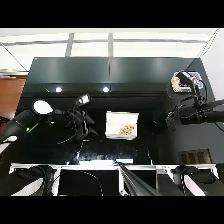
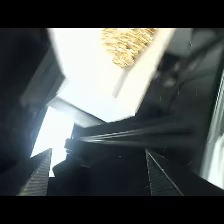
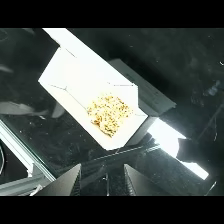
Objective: Fold the box and place the chain.
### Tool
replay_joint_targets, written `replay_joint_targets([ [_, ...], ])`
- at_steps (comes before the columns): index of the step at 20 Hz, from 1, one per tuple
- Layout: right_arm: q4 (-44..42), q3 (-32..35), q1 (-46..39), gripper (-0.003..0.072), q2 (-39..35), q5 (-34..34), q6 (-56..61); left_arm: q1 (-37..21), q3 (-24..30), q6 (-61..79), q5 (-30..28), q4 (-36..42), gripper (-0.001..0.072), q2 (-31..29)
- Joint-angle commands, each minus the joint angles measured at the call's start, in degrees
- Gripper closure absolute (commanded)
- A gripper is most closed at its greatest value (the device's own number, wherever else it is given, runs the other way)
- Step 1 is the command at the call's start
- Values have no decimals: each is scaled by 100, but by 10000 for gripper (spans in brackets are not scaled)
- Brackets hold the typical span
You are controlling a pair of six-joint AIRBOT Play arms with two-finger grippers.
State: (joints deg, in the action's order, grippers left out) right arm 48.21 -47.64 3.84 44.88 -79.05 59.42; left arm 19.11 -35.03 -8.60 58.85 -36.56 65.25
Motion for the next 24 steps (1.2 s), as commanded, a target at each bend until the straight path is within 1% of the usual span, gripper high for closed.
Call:
replay_joint_targets([
  [1,-76,-4,4,362,-4,-4,2,201,140,2824,-498,400,1,343],
  [2,-127,-4,4,362,-4,-2,2,282,140,3042,-774,424,1,481],
  [3,-166,-4,7,362,-4,11,2,328,118,3292,-883,422,1,651],
  [4,-184,-4,24,362,-4,48,4,337,70,3388,-857,433,1,852],
  [5,-214,-4,35,362,-4,87,4,337,24,3375,-710,490,1,1019],
  [6,-267,-4,33,363,-4,105,2,354,-79,3265,-573,385,1,1097],
  [9,-372,-4,33,362,-4,116,0,354,-120,3058,-629,774,1,1134],
  [13,-374,-2,33,363,-2,146,0,505,-157,2734,-883,774,1,1165],
  [19,-361,-2,33,363,-2,120,-2,839,-387,2599,-901,721,2,1360],
  [24,-358,-2,33,363,-2,118,-2,876,-442,2586,-881,730,4,1403],
])
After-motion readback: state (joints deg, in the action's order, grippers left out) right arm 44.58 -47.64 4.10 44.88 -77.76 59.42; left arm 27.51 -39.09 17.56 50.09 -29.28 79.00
